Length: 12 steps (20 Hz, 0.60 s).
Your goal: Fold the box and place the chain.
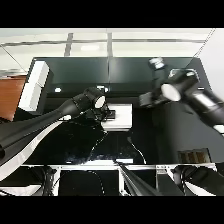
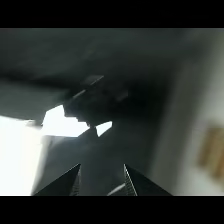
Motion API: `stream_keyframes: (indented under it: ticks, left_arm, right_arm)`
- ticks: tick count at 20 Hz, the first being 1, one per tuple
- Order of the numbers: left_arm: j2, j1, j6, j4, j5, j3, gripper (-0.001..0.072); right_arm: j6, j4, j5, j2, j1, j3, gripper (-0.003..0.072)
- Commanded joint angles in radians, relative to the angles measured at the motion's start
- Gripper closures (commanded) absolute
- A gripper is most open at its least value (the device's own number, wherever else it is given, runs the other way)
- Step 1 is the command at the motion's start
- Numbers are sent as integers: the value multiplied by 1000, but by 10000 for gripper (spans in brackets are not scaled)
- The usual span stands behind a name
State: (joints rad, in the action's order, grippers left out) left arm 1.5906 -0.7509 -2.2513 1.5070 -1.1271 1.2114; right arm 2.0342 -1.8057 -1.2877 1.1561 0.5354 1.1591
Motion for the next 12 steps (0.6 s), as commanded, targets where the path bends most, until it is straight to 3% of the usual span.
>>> stream_keyframes:
  ticks: [1,3,4,5,6,8,12]
  left_arm:
    - [0,1,-1,0,0,0,687]
    - [0,1,-1,-1,-1,0,687]
    - [0,1,-1,-1,-1,0,687]
    - [0,1,-1,0,-1,0,687]
    - [0,2,-1,3,-1,0,687]
    - [0,2,-1,2,0,0,687]
    - [0,1,-1,2,-3,0,687]
  right_arm:
    - [-28,-264,118,-65,-192,-60,375]
    - [-21,-254,435,-49,-357,-164,372]
    - [-11,-229,597,-19,-437,-208,118]
    - [-4,-169,704,39,-511,-212,-15]
    - [-4,-85,741,109,-573,-176,-15]
    - [-9,30,663,281,-660,1,-12]
    - [4,119,265,637,-731,504,-11]
